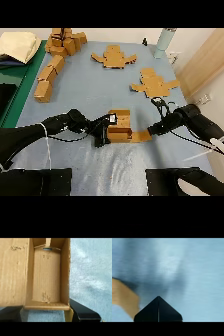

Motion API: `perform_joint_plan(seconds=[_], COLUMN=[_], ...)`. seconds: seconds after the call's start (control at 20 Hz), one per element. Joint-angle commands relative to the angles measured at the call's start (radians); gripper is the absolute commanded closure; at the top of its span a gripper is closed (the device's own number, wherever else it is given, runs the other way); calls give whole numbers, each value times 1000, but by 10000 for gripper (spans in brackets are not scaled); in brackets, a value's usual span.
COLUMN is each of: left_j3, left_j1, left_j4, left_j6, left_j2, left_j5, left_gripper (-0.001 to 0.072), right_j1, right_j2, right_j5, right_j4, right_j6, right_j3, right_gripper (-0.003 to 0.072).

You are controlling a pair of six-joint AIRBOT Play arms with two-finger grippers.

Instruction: Fold the box.

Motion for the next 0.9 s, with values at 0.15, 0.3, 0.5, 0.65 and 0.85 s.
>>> perform_joint_plan(seconds=[0.15,0.3,0.5,0.65,0.85], left_j3=[1,1,1,1,1], left_j1=[0,0,0,0,0], left_j4=[0,0,0,0,0], left_j6=[1,1,0,1,0], left_j2=[0,0,0,0,0], left_j5=[0,0,0,0,0], left_gripper=[262,262,262,261,262], right_j1=[31,74,76,77,77], right_j2=[-98,-24,53,55,56], right_j5=[-13,-14,-10,-10,11], right_j4=[443,446,450,460,473], right_j6=[-144,-132,-116,-109,-108], right_j3=[6,6,6,5,6], right_gripper=[679,678,540,276,276])
